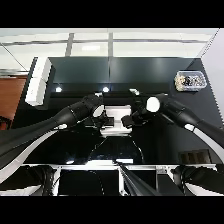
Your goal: Fold the box and place the chain.
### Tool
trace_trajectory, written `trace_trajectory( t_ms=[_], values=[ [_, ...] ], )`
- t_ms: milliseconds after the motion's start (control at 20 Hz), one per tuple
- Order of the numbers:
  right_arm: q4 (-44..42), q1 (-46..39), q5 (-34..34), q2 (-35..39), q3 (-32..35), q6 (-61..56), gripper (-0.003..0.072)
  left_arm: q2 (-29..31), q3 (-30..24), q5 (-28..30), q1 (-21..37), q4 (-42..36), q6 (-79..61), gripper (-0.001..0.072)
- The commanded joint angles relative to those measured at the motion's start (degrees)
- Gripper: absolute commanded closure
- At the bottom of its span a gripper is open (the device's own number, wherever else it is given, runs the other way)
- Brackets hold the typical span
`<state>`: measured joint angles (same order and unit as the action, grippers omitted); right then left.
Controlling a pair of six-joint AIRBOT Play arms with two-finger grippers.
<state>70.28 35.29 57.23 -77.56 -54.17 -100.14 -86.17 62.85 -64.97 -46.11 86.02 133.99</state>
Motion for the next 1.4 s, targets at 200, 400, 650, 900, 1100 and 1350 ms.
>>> trace_trajectory(
  t_ms=[200, 400, 650, 900, 1100, 1350],
  values=[
    [13.97, 5.84, 8.35, -5.53, -5.73, -18.82, 0.033, 0.0, -0.02, -0.02, 0.07, -0.15, -0.02, 0.0683],
    [13.7, 5.92, 8.31, -5.68, -5.73, -22.1, 0.033, 0.0, -0.02, -0.04, 0.07, -0.15, -0.02, 0.0683],
    [10.12, 5.92, 7.74, -7.48, -5.81, -22.45, 0.0331, 0.0, -0.02, -0.04, 0.07, -0.15, -0.02, 0.0683],
    [9.03, 5.9, 6.78, -7.54, -5.86, -22.45, 0.0678, 0.0, -0.02, -0.02, 0.07, -0.15, -0.02, 0.0683],
    [8.41, 5.88, 6.8, -7.52, -5.88, -22.45, 0.0629, 0.0, -0.02, -0.02, 0.07, -0.15, -0.02, 0.0683],
    [7.87, 5.9, 6.05, -7.52, -5.88, -22.34, 0.0677, 0.0, -0.02, -0.02, 0.07, -0.15, -0.02, 0.0683]
  ],
)
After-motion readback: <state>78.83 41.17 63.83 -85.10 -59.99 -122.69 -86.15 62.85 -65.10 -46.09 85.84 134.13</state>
